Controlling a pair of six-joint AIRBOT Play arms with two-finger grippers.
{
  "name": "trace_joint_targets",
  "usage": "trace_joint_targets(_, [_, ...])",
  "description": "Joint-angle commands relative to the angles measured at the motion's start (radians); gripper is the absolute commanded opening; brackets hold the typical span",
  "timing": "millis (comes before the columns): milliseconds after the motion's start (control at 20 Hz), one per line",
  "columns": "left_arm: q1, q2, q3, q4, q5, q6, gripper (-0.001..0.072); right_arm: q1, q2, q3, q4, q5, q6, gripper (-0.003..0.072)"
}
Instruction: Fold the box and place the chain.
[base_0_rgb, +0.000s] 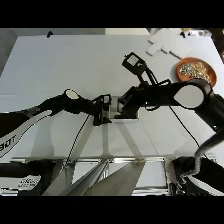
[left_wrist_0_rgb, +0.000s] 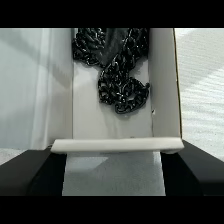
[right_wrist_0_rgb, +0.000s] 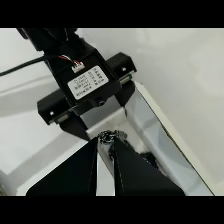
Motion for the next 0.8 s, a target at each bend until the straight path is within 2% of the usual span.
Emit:
trace_joint_targets(0, [0.0,0.0,0.0,0.0,0.0,0.0,0.039,0.001,-0.072,0.001,-0.01,0.04,-0.005,0.0021])
trace_joint_targets(100, [0.0,0.0,0.0,0.0,0.0,0.0,0.039,0.001,-0.104,0.001,-0.016,0.071,-0.021,0.004])
trace_joint_targets(200, [0.0,0.0,0.0,0.0,0.0,0.0,0.039,0.001,-0.137,0.001,-0.016,0.084,-0.021,0.009])
trace_joint_targets(400, [0.0,0.0,0.0,0.0,0.0,0.0,0.039,0.001,-0.159,0.001,-0.015,0.083,-0.05,0.0094])
trace_joint_targets(550, [0.0,0.0,0.0,0.0,0.0,0.0,0.039,0.001,-0.158,0.002,-0.011,0.091,-0.064,0.0203])
trace_joint_targets(750, [0.0,0.0,0.0,0.0,0.0,0.0,0.039,0.0,-0.138,0.053,-0.011,0.137,-0.103,0.0199])
